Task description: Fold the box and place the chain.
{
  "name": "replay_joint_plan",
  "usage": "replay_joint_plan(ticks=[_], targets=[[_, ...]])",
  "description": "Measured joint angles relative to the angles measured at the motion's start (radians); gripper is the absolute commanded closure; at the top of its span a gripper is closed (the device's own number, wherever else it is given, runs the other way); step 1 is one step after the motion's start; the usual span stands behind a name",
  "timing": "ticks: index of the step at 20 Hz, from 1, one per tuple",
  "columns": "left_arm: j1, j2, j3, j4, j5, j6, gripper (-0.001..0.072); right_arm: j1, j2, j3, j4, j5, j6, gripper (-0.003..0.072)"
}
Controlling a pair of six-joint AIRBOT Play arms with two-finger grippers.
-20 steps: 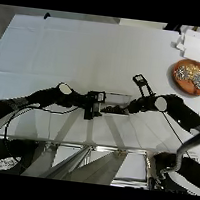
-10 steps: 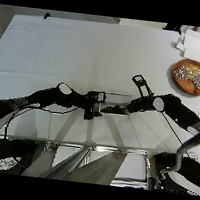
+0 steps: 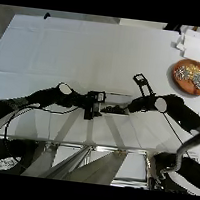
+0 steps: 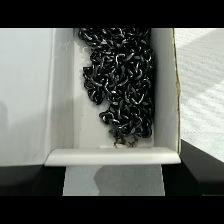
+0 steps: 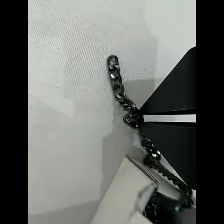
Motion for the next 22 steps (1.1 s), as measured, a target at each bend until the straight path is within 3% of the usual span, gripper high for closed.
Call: replay_joint_plan(ticks=[13, 17, 22], targets=[[0.0, 0.0, 0.0, 0.0, 0.0, 0.0, 0.0377, 0.0, 0.46, 0.0, 0.055, 0.254, -0.021, 0.0677], [0.0, 0.0, 0.0, 0.0, 0.0, 0.0, 0.0377, 0.0, 0.539, -0.001, 0.28, 0.255, -0.116, 0.0677], [0.0, 0.0, 0.0, 0.0, 0.0, 0.0, 0.0377, 0.0, 0.524, -0.001, 0.571, 0.169, -0.285, 0.0676]])
